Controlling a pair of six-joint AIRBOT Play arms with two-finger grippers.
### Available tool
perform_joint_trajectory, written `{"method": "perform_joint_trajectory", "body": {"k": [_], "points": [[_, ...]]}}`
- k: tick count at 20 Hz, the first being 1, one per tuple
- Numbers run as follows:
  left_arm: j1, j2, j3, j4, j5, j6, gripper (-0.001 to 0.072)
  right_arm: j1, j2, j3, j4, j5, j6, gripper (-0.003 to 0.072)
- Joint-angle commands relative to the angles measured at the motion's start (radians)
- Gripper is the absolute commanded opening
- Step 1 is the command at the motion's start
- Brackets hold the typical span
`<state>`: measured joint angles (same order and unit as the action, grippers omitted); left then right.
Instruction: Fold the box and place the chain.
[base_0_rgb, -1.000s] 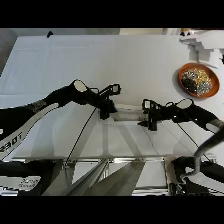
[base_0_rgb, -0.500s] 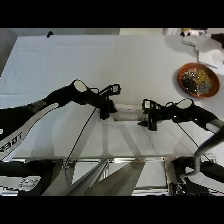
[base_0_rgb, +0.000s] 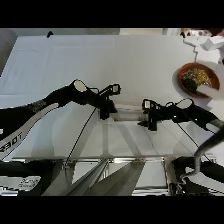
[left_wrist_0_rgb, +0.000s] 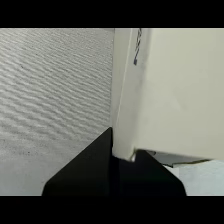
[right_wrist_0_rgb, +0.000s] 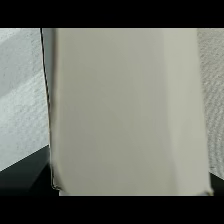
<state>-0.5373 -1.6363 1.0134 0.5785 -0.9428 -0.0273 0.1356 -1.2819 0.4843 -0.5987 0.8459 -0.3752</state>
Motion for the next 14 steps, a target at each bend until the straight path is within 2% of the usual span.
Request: {"method": "perform_joint_trajectory", "body": {"k": [1,2,3,5,6,7,8,14], "points": [[0.0,0.0,0.0,-0.002,-0.012,0.0,0.001,0.0,0.0,0.0,0.0,0.0,0.0,0.0335],[0.0,0.001,0.0,-0.002,-0.013,0.001,0.0014,0.0,0.0,0.0,0.0,0.0,0.0,0.0335],[0.0,0.005,0.0,-0.002,-0.011,0.001,0.0088,0.0,0.0,0.0,0.0,0.0,0.0,0.0335],[0.002,0.018,0.0,0.0,-0.012,0.0,0.0405,0.0,0.0,0.0,0.0,0.0,0.0,0.0335],[0.002,0.027,0.0,0.003,-0.013,0.0,0.0479,0.0,0.0,0.0,0.0,0.0,0.0,0.0335],[0.002,0.039,0.0,0.009,-0.011,0.0,0.0516,0.0,0.0,0.0,0.0,0.0,0.0,0.0335],[0.002,0.05,0.0,0.023,-0.011,0.001,0.0525,0.0,0.0,0.0,0.0,0.0,0.0,0.0335],[0.002,0.153,0.0,0.259,-0.019,-0.073,0.0525,0.0,0.0,0.0,0.0,0.0,0.0,0.0335]]}}
